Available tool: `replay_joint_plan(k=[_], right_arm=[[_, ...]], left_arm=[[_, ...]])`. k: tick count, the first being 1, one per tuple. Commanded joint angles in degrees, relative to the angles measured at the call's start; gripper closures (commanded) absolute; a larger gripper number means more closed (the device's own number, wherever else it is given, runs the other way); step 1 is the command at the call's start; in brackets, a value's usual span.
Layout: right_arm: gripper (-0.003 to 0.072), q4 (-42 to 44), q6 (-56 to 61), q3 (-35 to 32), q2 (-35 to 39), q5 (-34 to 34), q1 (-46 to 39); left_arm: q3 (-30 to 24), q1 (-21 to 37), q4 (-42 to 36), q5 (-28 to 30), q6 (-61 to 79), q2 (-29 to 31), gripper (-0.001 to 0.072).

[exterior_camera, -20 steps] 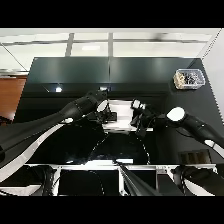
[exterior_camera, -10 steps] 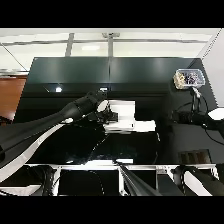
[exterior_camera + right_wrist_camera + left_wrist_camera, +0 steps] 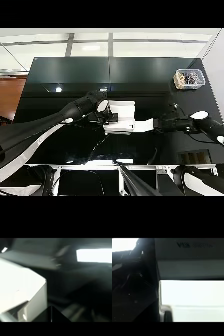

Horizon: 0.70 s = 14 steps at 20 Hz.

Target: Fold the box and place the chain.

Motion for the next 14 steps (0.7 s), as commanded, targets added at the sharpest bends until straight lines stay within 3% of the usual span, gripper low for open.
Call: replay_joint_plan(k=[1,3,4,5,9,11,14], right_arm=[[0.0635,7.1,-7.2,2.8,-1.9,3.8,3.3],[0.0311,6.3,-6.6,4.7,-1.9,5.9,3.3],[0.0067,6.5,-6.6,5.1,-1.9,7.5,3.3],[0.0022,6.8,-6.6,5.2,-1.9,8.4,3.6],[0.0024,6.7,-5.2,5.5,-1.9,6.7,7.9],[0.0102,6.0,-3.7,6.2,-1.9,4.5,9.4],[0.0102,3.3,0.9,7.6,-1.9,2.9,9.6]], left_arm=[[0.0,0.0,0.0,-0.1,0.0,0.0,0.0679],[0.0,0.0,0.0,-0.1,0.0,0.0,0.0679],[0.0,0.0,0.0,-0.1,0.0,0.0,0.0679],[0.0,0.0,0.0,-0.1,0.0,0.0,0.0679],[0.0,0.0,0.0,0.0,0.0,0.0,0.0679],[0.0,0.0,0.0,0.0,0.0,0.0,0.0679],[0.0,0.0,0.0,0.0,0.0,0.0,0.0679]])
